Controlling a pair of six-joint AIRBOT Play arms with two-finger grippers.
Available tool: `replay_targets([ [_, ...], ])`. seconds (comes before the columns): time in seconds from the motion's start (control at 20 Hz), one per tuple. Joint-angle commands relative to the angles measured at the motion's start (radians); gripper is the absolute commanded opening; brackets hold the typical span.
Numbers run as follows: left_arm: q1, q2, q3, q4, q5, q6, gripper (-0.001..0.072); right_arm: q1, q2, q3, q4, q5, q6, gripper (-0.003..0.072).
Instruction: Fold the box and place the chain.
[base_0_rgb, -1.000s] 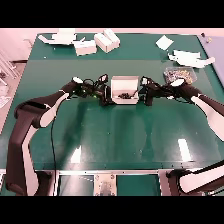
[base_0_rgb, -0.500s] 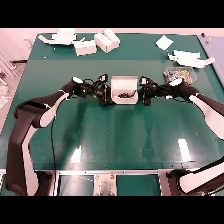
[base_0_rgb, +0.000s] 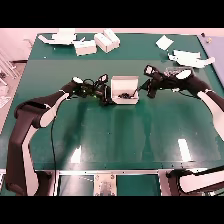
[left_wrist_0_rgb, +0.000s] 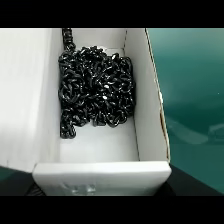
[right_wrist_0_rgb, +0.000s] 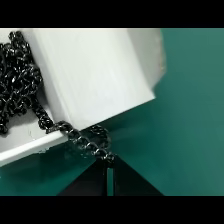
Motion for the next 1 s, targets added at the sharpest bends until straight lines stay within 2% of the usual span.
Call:
replay_targets([
  [0.0, 0.001, 0.001, 0.001, 0.001, 0.001, 0.000, 0.0345, -0.002, 0.110, 0.008, -0.023, -0.002, 0.069, 0.0006],
  [0.45, 0.001, 0.001, 0.001, 0.001, 0.002, 0.000, 0.0345, 0.064, 0.376, 0.009, -0.016, 0.076, 0.163, 0.0005],
  [0.95, 0.001, 0.001, 0.001, 0.000, 0.002, 0.000, 0.0345, 0.220, 0.420, 0.011, -0.016, 0.076, 0.174, 0.0004],
])
